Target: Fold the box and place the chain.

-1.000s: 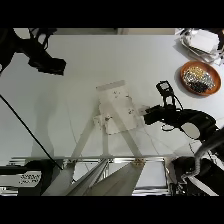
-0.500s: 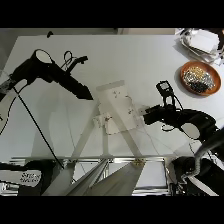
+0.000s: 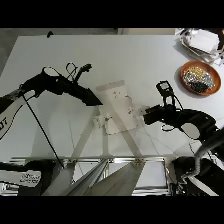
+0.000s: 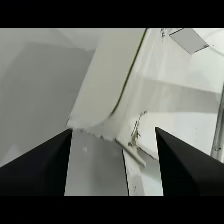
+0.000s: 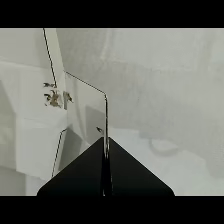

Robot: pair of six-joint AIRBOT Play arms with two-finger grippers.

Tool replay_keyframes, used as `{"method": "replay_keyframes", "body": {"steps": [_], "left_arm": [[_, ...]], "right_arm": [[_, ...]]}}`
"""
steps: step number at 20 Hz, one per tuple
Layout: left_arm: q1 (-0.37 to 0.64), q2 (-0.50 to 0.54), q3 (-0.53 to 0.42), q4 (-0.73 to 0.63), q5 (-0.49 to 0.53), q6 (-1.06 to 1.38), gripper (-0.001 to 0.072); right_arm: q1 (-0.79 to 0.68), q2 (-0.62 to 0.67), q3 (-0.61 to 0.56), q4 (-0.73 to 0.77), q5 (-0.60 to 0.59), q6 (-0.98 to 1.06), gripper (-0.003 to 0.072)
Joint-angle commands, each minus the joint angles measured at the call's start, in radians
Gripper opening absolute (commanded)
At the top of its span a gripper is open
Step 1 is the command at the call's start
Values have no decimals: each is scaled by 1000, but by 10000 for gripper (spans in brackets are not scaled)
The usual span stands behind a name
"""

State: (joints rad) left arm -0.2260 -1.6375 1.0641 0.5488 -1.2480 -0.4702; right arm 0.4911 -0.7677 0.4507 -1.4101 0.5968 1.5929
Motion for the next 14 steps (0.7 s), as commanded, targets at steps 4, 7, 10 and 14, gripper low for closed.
{"method": "replay_keyframes", "body": {"steps": [4, 7, 10, 14], "left_arm": [[-145, -15, -10, -8, 209, 25, 481], [-152, -14, -10, 22, 204, 25, 48], [-134, 12, -10, 77, 202, 47, 3], [-144, 102, -10, 122, 158, 232, 1]], "right_arm": [[1, 1, -1, 1, 1, 0, 16], [1, 1, -1, 5, 1, 0, 16], [1, 4, 2, 32, 2, 0, 24], [1, 43, 91, 10, 126, -1, 345]]}}
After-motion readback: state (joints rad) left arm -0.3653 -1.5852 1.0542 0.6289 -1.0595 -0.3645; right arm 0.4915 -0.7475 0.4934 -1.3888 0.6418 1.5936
